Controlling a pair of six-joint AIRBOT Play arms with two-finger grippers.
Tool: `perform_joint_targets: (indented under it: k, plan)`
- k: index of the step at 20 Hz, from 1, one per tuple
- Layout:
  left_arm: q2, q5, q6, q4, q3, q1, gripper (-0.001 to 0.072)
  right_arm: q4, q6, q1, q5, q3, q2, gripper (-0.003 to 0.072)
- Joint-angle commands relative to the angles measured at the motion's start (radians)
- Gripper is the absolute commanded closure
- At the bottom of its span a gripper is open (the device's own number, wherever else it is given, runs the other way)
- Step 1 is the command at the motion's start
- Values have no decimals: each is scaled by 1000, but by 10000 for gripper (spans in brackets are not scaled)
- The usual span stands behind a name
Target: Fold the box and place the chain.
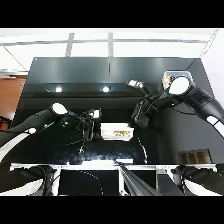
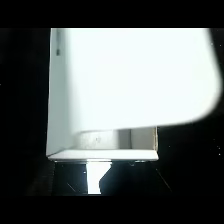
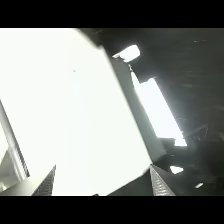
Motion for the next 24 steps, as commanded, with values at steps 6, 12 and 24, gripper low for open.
perform_joint_targets:
  k: [6, 12, 24]
  plan:
    - [1, 0, 0, 2, 0, -1, 289, -40, -216, 132, -164, -45, -3, -34]
    - [1, 0, 0, 7, 0, -4, 289, -111, -59, 131, -74, -49, 108, -34]
    - [1, 0, 1, 8, 0, -5, 289, -74, -296, 202, -264, -202, 130, -34]
